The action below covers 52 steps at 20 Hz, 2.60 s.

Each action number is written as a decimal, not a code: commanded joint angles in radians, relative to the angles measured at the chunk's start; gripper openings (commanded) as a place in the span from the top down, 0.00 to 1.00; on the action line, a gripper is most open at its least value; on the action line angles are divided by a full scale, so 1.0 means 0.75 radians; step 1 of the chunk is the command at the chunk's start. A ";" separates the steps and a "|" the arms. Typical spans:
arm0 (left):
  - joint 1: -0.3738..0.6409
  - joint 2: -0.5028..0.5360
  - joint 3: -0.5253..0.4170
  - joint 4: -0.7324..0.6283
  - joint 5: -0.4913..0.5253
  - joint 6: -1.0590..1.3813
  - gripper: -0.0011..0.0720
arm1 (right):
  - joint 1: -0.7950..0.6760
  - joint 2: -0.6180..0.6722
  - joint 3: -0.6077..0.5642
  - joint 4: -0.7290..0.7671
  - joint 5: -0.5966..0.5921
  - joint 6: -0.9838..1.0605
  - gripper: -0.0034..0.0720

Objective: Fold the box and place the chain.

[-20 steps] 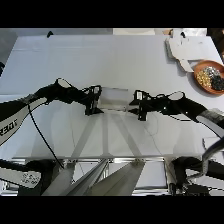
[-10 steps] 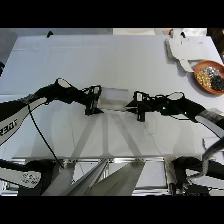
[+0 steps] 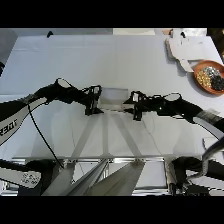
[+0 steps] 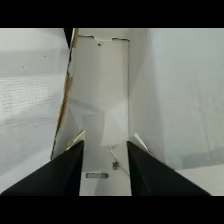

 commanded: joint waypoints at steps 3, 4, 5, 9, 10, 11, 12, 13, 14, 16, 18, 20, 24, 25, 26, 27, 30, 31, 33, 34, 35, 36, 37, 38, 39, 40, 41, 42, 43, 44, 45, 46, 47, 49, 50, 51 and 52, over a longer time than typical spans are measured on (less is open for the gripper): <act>-0.001 0.000 0.000 0.000 0.001 0.001 0.55 | 0.004 -0.001 -0.001 0.008 -0.003 -0.005 0.41; -0.001 0.000 0.000 0.000 0.001 0.001 0.55 | 0.004 -0.001 -0.001 0.008 -0.003 -0.005 0.40; -0.001 0.000 0.000 0.000 0.001 0.001 0.55 | 0.004 -0.001 -0.001 0.007 -0.003 -0.005 0.42; -0.001 0.000 0.000 0.000 0.001 0.000 0.55 | 0.004 0.006 -0.001 0.006 -0.002 -0.005 0.94; -0.001 0.000 0.000 0.000 0.001 0.001 0.55 | 0.003 0.015 -0.001 0.002 -0.006 -0.004 0.94; -0.001 0.000 0.000 0.000 0.001 0.001 0.55 | 0.003 0.032 -0.001 -0.006 -0.021 -0.004 0.94; -0.001 0.000 0.000 0.000 0.001 0.000 0.55 | 0.003 0.053 -0.001 -0.007 -0.033 -0.002 0.94; -0.001 0.000 0.000 0.000 0.001 0.001 0.55 | 0.003 0.083 -0.001 -0.008 -0.051 0.004 0.94; -0.001 0.000 0.000 0.000 0.001 0.000 0.55 | 0.003 0.118 -0.001 -0.009 -0.065 0.016 0.94; -0.001 0.000 0.000 0.000 0.001 0.000 0.55 | 0.003 0.209 -0.001 -0.035 -0.078 0.130 0.94; -0.001 0.000 0.000 0.000 0.001 0.000 0.55 | 0.003 0.313 -0.001 -0.157 -0.077 0.254 0.94; -0.001 0.000 0.000 0.000 0.001 0.001 0.55 | 0.003 0.418 -0.001 -0.334 -0.077 0.426 0.94; -0.001 0.000 0.000 0.000 0.001 0.000 0.55 | 0.003 0.644 -0.001 -0.803 -0.075 1.044 0.94; -0.001 0.000 0.000 0.000 0.001 0.001 0.55 | 0.003 0.688 -0.001 -0.937 -0.075 1.245 0.94; -0.001 0.000 0.000 0.000 0.001 0.001 0.55 | 0.003 0.723 -0.001 -1.080 -0.073 1.463 0.94; -0.001 0.000 0.000 0.000 0.001 0.000 0.55 | 0.003 0.742 -0.001 -1.194 -0.065 1.656 0.94; -0.001 0.000 0.000 0.000 0.001 0.001 0.55 | -0.096 0.732 -0.006 -1.268 0.008 2.068 0.94; -0.001 0.000 0.000 0.000 0.001 0.000 0.55 | -0.145 0.719 -0.007 -1.268 0.044 2.169 0.94; -0.001 0.000 0.000 0.000 0.001 0.001 0.55 | -0.235 0.689 -0.008 -1.268 0.113 2.355 0.95; -0.001 0.000 0.000 0.000 0.001 0.001 0.55 | -0.276 0.669 -0.008 -1.261 0.145 2.452 0.95; -0.001 0.000 0.000 0.000 0.002 0.000 0.55 | -0.307 0.646 -0.008 -1.244 0.177 2.517 0.95; -0.001 0.000 0.000 0.000 0.001 0.000 0.55 | -0.331 0.617 -0.008 -1.212 0.207 2.560 0.95; -0.001 0.000 0.000 0.000 0.001 0.001 0.55 | -0.345 0.587 -0.008 -1.163 0.228 2.577 0.95; -0.001 0.000 0.000 0.000 0.001 0.001 0.55 | -0.346 0.548 -0.008 -1.102 0.241 2.577 0.95; -0.001 0.000 0.000 0.000 0.001 0.001 0.55 | -0.346 0.508 -0.008 -1.034 0.247 2.574 0.95; -0.001 0.000 0.000 0.000 0.001 0.001 0.55 | -0.346 0.459 -0.008 -0.965 0.250 2.574 0.95; -0.001 0.000 0.000 0.000 0.001 0.001 0.55 | -0.346 0.415 -0.009 -0.915 0.254 2.565 0.95; -0.001 0.000 0.000 0.000 0.001 0.001 0.55 | -0.346 0.369 -0.018 -0.870 0.256 2.533 0.95; -0.001 0.000 0.000 0.000 0.001 0.001 0.55 | -0.346 0.335 -0.033 -0.849 0.253 2.517 0.95; -0.001 0.000 0.000 0.000 0.001 0.000 0.55 | -0.346 0.306 -0.053 -0.831 0.243 2.502 0.95; -0.001 0.000 0.000 0.000 0.001 0.001 0.55 | -0.346 0.284 -0.070 -0.819 0.232 2.497 0.95; -0.001 0.000 0.000 0.000 0.001 0.000 0.55 | -0.346 0.266 -0.084 -0.796 0.224 2.467 0.95; -0.001 0.000 0.000 0.000 0.001 0.001 0.55 | -0.346 0.251 -0.091 -0.754 0.225 2.431 0.95; -0.001 0.000 0.000 0.000 0.001 0.001 0.55 | -0.345 0.244 -0.094 -0.639 0.213 2.351 0.95; -0.001 0.000 0.000 0.000 0.001 0.000 0.55 | -0.345 0.241 -0.094 -0.589 0.196 2.318 0.95; -0.001 0.000 0.000 0.000 0.001 0.001 0.55 | -0.342 0.239 -0.094 -0.557 0.168 2.305 0.95; -0.001 0.000 0.000 0.000 0.001 0.001 0.55 | -0.342 0.230 -0.094 -0.535 0.146 2.303 0.95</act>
